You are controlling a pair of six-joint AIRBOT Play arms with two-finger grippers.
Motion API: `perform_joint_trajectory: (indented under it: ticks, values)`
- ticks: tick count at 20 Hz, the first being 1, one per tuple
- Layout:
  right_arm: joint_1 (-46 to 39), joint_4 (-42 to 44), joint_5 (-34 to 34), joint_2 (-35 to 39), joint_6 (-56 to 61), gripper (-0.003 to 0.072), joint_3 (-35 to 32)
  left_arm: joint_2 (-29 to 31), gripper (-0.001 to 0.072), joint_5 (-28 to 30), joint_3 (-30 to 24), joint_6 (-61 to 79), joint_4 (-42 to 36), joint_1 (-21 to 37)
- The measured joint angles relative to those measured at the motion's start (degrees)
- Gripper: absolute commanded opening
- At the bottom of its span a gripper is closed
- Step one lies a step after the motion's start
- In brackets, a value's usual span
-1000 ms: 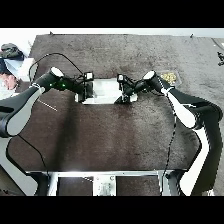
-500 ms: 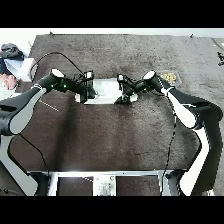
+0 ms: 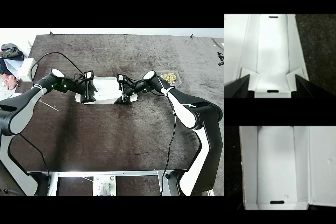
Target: Fold the box and place the chain.
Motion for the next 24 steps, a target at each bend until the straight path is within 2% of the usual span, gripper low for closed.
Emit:
perform_joint_trajectory:
  ticks: [2,3,4,6,8,9,10,15,20,24]
  values:
    - [0.0,0.0,-0.02,0.0,0.0,0.0463,0.0,0.0,0.0633,0.09,0.0,-0.04,0.15,0.0]
    - [0.02,0.0,-0.02,0.0,0.0,0.0463,0.0,0.0,0.0491,0.17,-0.02,-0.11,0.31,0.0]
    - [0.02,0.02,-0.02,0.0,0.0,0.0463,0.0,0.0,0.0421,0.39,0.0,-0.17,0.59,0.04]
    - [0.0,0.04,-0.02,0.0,0.0,0.0463,0.0,-0.04,0.0313,0.33,0.0,-1.11,1.01,0.7]
    - [0.0,0.04,-0.04,0.0,0.0,0.0463,0.0,0.07,0.0284,-0.72,0.07,-1.88,0.94,1.88]
    - [0.0,0.04,-0.04,0.0,0.0,0.0463,0.0,0.11,0.0188,-1.46,0.09,-2.16,0.66,2.38]
    - [0.0,0.04,-0.04,0.0,0.0,0.0463,0.0,0.17,0.001,-2.32,0.09,-2.51,0.5,2.84]
    - [0.0,0.04,-0.04,0.0,0.0,0.0463,0.0,1.6,0.0005,-5.55,0.63,-6.75,-0.07,3.89]
    - [0.02,0.04,-0.04,0.0,0.0,0.0463,0.0,7.89,0.0005,0.63,0.72,-20.52,1.2,5.09]
    - [0.0,0.04,-0.04,0.0,0.0,0.0463,0.0,12.61,0.0005,2.84,-0.74,-34.07,3.08,9.55]
